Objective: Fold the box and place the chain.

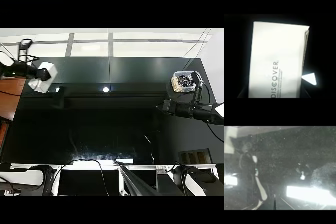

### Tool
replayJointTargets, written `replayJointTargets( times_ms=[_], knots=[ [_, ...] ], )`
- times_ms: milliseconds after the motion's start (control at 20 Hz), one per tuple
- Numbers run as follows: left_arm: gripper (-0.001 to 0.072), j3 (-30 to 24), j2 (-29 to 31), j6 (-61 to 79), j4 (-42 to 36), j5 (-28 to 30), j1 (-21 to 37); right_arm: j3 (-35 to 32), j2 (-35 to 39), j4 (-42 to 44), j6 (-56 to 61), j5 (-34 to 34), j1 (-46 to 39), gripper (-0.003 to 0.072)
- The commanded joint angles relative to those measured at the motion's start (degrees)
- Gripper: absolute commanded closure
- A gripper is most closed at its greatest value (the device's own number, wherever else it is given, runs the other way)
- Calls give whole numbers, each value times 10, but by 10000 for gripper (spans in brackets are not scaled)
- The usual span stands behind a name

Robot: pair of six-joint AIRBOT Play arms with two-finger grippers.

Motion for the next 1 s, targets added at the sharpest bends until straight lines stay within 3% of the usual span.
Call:
replayJointTargets(
  times_ms=[0, 100, 250, 450, 850, 900, 950],
  knots=[
    [679, 56, -57, -16, -1, 36, 68, 1, 0, 0, 0, -5, 0, 665],
    [679, 101, -98, -13, -1, 52, 84, 1, 0, 0, 0, -6, 0, 666],
    [679, 188, -166, 3, -2, 22, 79, 1, 0, 4, 0, -7, 0, 666],
    [679, 258, -230, 3, 9, 19, 68, 1, 0, 18, 11, -8, 1, 666],
    [663, 271, -270, 2, 20, 22, 68, 1, 0, 17, 11, -41, 1, 666],
    [466, 271, -270, 2, 20, 21, 67, 1, 0, 17, 11, -41, 1, 666],
    [142, 272, -270, 2, 21, 21, 65, 1, 0, 17, 11, -41, 1, 666]
  ],
)
